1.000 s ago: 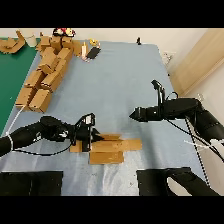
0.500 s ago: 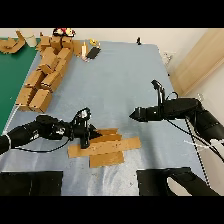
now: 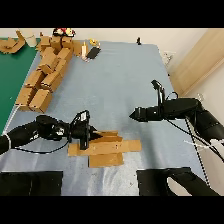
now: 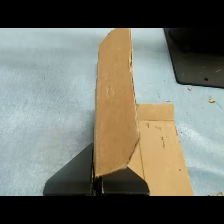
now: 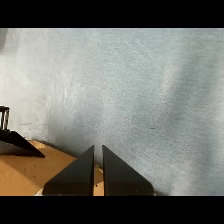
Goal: Fold the box.
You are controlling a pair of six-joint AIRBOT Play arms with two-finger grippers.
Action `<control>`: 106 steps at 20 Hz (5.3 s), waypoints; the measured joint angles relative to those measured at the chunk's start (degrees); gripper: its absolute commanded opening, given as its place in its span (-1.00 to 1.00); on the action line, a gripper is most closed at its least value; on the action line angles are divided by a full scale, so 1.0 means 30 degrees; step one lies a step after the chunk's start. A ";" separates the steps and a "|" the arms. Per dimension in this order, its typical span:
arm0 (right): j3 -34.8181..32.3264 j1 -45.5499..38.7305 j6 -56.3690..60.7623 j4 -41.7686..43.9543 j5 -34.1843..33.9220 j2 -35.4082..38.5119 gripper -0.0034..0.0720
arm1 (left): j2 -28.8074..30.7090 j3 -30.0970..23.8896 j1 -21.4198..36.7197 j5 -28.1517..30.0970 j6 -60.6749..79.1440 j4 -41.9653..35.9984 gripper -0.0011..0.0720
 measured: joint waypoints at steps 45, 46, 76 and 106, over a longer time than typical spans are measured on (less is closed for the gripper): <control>-0.0029 0.2062 0.1399 -0.2922 -0.3016 0.0415 -0.90 | -0.0379 0.0131 -0.0204 -0.0852 -0.2929 0.2215 -0.94; -0.0087 0.2943 0.1858 -0.3592 -0.3184 0.0648 -0.90 | -0.0379 0.0131 -0.0204 -0.0852 -0.2936 0.2215 -0.93; -0.5574 2.4494 1.0054 -2.0786 0.5391 0.0634 0.46 | -0.0379 0.0131 -0.0204 -0.0882 -0.2943 0.2200 -0.93; -0.4262 2.3110 1.1876 -2.2877 0.3351 0.2492 0.99 | -0.0379 0.0131 -0.0204 -0.0860 -0.2943 0.2193 -0.93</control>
